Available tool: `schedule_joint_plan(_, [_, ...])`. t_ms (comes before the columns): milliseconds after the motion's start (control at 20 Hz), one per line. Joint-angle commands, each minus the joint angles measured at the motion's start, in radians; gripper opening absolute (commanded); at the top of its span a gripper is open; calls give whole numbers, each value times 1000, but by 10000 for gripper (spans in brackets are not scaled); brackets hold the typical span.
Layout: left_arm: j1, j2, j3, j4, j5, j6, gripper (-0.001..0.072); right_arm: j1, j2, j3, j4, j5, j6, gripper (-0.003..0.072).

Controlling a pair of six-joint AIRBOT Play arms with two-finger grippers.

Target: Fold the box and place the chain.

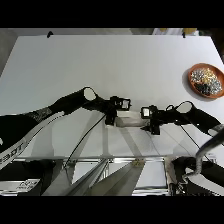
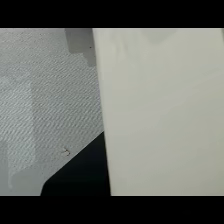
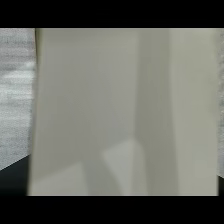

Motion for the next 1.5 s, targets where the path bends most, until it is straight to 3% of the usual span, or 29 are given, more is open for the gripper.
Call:
schedule_joint_plan(0, [0,0,0,-1,1,-1,11,4,-1,0,-38,-13,49,459])
schedule_joint_plan(150, [0,0,0,0,2,-1,11,4,-1,0,-45,-9,69,597])
schedule_joint_plan(250, [0,0,0,-1,1,-1,11,4,-1,-1,-39,7,77,651])
schedule_joint_plan(600, [0,0,0,0,1,-1,11,-64,10,0,-4,14,80,693])
schedule_joint_plan(1150, [0,0,0,0,2,-1,11,-46,-1,-6,40,34,3,666])
schedule_joint_plan(1250, [0,0,0,-1,1,-1,11,-27,-1,-23,18,5,2,636])
schedule_joint_plan(1350, [0,0,0,0,0,-1,11,-26,0,-26,6,-11,4,533])
schedule_joint_plan(1450, [0,0,0,0,1,-1,11,-26,0,-26,10,-14,8,508])
